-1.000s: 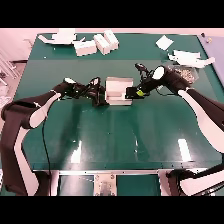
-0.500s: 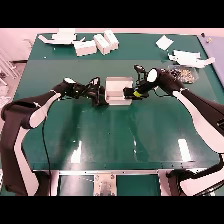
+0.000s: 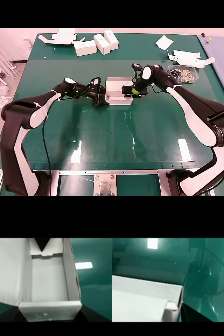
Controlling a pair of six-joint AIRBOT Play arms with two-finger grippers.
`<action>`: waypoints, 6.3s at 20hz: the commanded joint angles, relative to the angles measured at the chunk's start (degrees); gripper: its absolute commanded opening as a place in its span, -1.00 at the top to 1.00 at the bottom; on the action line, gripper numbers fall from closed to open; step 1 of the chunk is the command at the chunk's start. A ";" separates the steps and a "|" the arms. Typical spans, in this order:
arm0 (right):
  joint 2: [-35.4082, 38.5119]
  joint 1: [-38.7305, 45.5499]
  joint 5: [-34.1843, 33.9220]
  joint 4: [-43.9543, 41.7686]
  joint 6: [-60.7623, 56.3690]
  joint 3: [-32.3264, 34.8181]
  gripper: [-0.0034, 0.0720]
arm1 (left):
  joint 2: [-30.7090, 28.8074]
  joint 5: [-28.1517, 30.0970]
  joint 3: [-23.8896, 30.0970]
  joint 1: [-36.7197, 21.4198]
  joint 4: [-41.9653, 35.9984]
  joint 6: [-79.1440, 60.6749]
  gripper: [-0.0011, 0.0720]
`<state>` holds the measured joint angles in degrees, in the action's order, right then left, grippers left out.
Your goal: Fold the box and place the chain.
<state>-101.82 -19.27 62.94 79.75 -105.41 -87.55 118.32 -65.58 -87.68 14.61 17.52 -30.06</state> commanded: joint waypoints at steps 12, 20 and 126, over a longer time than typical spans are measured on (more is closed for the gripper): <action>-3.10 0.00 7.69 6.23 -0.70 -4.20 0.07 | -0.04 0.13 -0.04 -0.07 0.07 0.04 -0.42; -6.05 -0.92 10.23 6.23 -0.66 -7.37 0.49 | -0.04 0.17 -0.04 -0.07 0.07 0.02 -0.42; 33.44 8.76 -0.87 11.58 21.97 -20.83 0.89 | -0.04 0.63 -0.04 -0.07 0.13 0.04 -0.42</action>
<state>-72.12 -6.87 61.95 91.26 -84.16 -108.33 118.32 -64.97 -87.68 14.55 17.63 -30.00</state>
